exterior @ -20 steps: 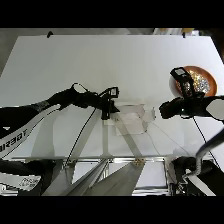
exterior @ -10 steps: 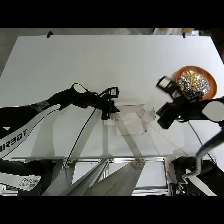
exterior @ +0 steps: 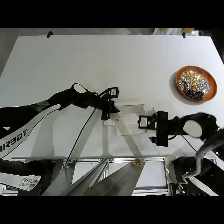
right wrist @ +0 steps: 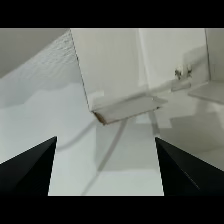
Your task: Fold the box and place the chain.
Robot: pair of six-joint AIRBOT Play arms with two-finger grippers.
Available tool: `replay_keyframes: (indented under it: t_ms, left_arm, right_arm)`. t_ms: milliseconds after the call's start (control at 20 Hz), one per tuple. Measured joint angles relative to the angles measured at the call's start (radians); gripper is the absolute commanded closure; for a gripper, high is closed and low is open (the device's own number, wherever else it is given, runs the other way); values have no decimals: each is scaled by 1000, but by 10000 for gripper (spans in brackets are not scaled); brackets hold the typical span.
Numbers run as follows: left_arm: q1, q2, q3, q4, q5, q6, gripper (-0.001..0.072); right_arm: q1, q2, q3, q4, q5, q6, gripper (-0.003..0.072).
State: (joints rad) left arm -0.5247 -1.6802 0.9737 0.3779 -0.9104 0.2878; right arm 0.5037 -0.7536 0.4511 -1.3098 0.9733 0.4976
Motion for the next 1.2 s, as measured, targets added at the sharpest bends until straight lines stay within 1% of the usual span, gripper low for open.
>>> replay_keyframes:
  t_ms: [200,400,550,750,900,1200]
  left_arm:
    - [0,0,0,-2,-2,0,700]
    - [0,0,0,-2,-4,0,700]
    - [0,0,0,-2,-6,0,700]
    - [0,0,0,-2,-6,0,700]
    - [0,0,0,-3,-6,0,700]
    - [0,0,0,-3,-6,0,700]
  right_arm:
    - [98,78,-129,-45,-206,-42,-3]
    - [145,105,-222,-71,-347,-54,-3]
    - [156,89,-252,-89,-425,-58,-2]
    - [161,41,-262,-106,-525,-61,0]
    - [148,28,-228,-114,-549,-61,6]
    - [64,19,-138,-120,-491,-63,7]
